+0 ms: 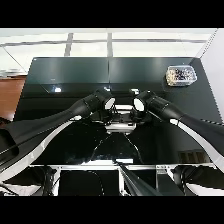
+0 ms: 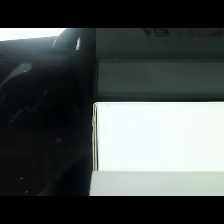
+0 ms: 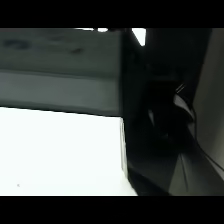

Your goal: Fold the box and place the chain.

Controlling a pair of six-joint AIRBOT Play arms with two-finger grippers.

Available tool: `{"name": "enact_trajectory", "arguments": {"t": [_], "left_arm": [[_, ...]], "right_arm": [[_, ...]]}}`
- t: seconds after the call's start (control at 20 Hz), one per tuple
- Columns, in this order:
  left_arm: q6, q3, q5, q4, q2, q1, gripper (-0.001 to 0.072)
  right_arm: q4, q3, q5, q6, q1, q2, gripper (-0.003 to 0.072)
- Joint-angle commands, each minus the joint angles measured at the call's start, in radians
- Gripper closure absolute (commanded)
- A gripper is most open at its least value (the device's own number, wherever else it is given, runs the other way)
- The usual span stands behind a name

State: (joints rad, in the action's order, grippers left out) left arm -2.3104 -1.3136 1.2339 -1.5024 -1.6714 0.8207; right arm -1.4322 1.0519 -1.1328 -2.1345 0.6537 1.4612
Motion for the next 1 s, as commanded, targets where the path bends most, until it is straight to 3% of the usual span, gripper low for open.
{"name": "enact_trajectory", "arguments": {"t": [0.0,0.2,0.35,0.45,0.5,0.55,0.6,0.65,0.7,0.8,0.95], "left_arm": [[-0.001,-0.001,0.005,0.000,0.000,0.000,0.0682],[-0.001,-0.001,0.005,0.000,0.000,0.000,0.0682],[-0.001,-0.001,0.005,0.000,0.000,0.000,0.0682],[-0.001,-0.001,0.005,0.000,0.000,0.000,0.0682],[-0.002,-0.001,0.005,0.000,0.000,0.000,0.0682],[-0.001,-0.001,0.005,0.000,0.000,0.000,0.0682],[-0.002,-0.001,0.005,0.000,0.000,0.000,0.0682],[-0.001,-0.001,0.005,0.000,0.000,0.000,0.0682],[-0.002,-0.001,0.005,0.000,0.000,0.000,0.0682],[-0.002,-0.001,0.004,0.000,0.000,0.000,0.0682],[-0.002,-0.001,0.004,0.000,0.000,0.000,0.0681]], "right_arm": [[-0.011,0.002,-0.056,0.077,-0.012,-0.058,0.0370],[-0.083,0.001,-0.163,0.213,-0.026,-0.304,0.0370],[-0.444,0.000,-0.164,0.217,-0.084,-0.444,0.0370],[-0.662,-0.011,-0.081,0.217,-0.174,-0.450,0.0370],[-0.673,-0.034,0.055,0.217,-0.246,-0.450,0.0370],[-0.657,-0.067,0.219,0.216,-0.319,-0.448,0.0368],[-0.628,-0.100,0.374,0.212,-0.392,-0.436,0.0264],[-0.543,-0.118,0.490,0.208,-0.464,-0.402,0.0033],[-0.427,-0.114,0.541,0.205,-0.527,-0.345,0.0033],[-0.279,-0.036,0.529,0.204,-0.621,-0.203,0.0034],[-0.171,0.272,0.310,0.205,-0.702,0.051,0.0035]]}}
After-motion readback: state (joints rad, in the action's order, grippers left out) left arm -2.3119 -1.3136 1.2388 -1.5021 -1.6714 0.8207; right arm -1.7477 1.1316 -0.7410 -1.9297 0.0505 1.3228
